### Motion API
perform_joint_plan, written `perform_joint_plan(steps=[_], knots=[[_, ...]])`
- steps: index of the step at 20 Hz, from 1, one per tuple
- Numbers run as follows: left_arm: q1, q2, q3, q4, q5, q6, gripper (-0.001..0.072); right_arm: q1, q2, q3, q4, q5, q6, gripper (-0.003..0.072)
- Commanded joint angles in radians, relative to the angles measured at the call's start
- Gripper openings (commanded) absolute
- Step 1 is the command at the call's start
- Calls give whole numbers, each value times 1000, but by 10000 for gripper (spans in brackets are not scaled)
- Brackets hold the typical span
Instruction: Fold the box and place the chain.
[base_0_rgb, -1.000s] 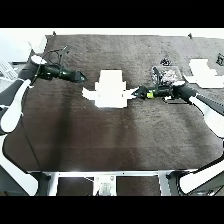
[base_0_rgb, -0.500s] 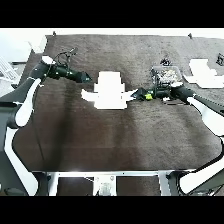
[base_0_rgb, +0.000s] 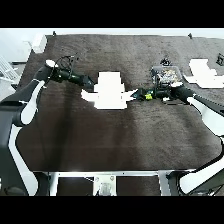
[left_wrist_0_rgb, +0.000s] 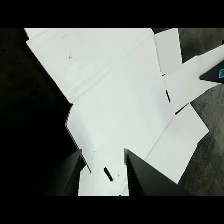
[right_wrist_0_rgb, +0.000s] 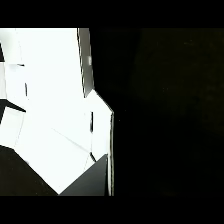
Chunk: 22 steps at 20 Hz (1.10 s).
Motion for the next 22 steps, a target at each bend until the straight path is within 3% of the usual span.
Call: perform_joint_plan(steps=[1, 9, 17, 22], knots=[[-1, -44, 43, -31, -58, 15, 325, 1, -1, 1, 0, 0, 0, 11], [-56, -139, 164, -37, -45, -10, 325, 1, -1, 1, 0, 0, -3, 11], [-48, -106, 213, -17, -38, 8, 325, 0, -1, 1, 0, 2, -3, 12], [-23, -79, 212, 138, -6, -68, 324, 0, -1, 1, 0, 4, -3, 12]])
